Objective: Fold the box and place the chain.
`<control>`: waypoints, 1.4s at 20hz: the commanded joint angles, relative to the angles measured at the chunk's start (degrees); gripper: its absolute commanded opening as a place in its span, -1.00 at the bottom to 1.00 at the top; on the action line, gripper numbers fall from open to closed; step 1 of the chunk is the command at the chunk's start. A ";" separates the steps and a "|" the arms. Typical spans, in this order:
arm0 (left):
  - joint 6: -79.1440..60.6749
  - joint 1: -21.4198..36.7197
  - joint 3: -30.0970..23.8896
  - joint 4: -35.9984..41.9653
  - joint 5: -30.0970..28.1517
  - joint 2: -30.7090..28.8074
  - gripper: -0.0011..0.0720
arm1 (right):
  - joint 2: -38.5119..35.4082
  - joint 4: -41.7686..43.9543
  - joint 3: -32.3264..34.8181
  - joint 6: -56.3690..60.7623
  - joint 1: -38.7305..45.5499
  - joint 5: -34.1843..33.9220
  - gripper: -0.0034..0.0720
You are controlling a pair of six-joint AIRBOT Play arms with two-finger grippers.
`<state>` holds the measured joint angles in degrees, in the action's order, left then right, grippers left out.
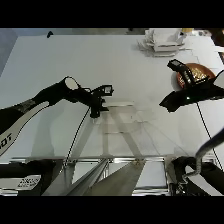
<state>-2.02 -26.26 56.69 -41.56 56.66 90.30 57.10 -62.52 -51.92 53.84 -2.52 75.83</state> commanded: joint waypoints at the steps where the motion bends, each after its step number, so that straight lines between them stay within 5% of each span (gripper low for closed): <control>1: -0.17 -0.04 -0.02 -0.50 -0.09 0.46 -0.94 | -0.02 0.02 0.04 -0.09 0.02 -0.50 -0.87; 20: -0.13 -0.04 -0.02 -0.48 -0.31 0.46 -0.93 | 0.00 1.14 0.04 -0.07 0.02 -1.36 -0.87; 26: -0.13 -0.02 -0.04 -0.46 -0.31 0.46 -0.93 | 0.00 6.40 0.04 -0.17 0.02 1.90 -0.85; 28: -0.13 -0.02 -0.02 -0.46 -0.31 0.46 -0.93 | 0.00 6.21 0.04 -0.76 -0.42 6.29 -0.68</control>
<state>-2.15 -26.26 56.69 -42.02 56.40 90.72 57.10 -57.30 -51.92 53.58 -2.59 77.52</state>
